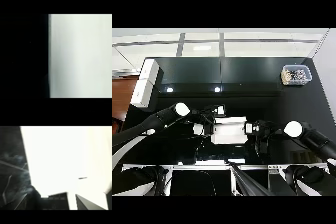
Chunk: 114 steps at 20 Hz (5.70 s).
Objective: Fold the box and place the chain.
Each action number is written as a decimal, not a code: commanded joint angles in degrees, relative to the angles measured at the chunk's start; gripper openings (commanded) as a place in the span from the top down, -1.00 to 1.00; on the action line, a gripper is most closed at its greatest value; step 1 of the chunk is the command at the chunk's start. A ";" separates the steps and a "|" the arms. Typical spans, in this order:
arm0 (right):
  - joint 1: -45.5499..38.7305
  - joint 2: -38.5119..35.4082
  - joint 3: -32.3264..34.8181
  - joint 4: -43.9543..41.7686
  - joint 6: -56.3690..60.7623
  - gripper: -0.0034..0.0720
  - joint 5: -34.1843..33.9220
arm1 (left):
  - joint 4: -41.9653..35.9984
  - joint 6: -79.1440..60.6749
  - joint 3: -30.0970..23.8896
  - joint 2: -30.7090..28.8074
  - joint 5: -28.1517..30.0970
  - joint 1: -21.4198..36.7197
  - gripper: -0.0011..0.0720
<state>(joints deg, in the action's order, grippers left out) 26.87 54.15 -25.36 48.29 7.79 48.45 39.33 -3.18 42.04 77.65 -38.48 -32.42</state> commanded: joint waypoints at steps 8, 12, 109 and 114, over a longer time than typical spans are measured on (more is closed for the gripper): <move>4.63 2.08 -1.44 -6.08 -3.74 -0.97 -15.39 | 0.07 -0.02 -0.02 0.02 0.13 -0.04 0.91; 1.09 0.70 -2.58 -6.12 -3.74 -0.97 -13.79 | 0.07 -0.02 -0.02 0.02 0.13 -0.04 0.91; -6.45 19.45 -7.02 -11.43 -20.59 -0.50 -3.50 | 6.47 7.93 0.22 -4.20 -2.23 -0.02 0.48; -6.32 19.45 -6.99 -11.45 -20.00 -0.49 -4.15 | 6.47 7.96 0.22 -4.22 -2.23 -0.02 0.48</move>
<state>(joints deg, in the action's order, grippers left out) 20.47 73.63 -32.36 36.97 -12.34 44.66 45.80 4.75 42.24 73.45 -40.86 -32.42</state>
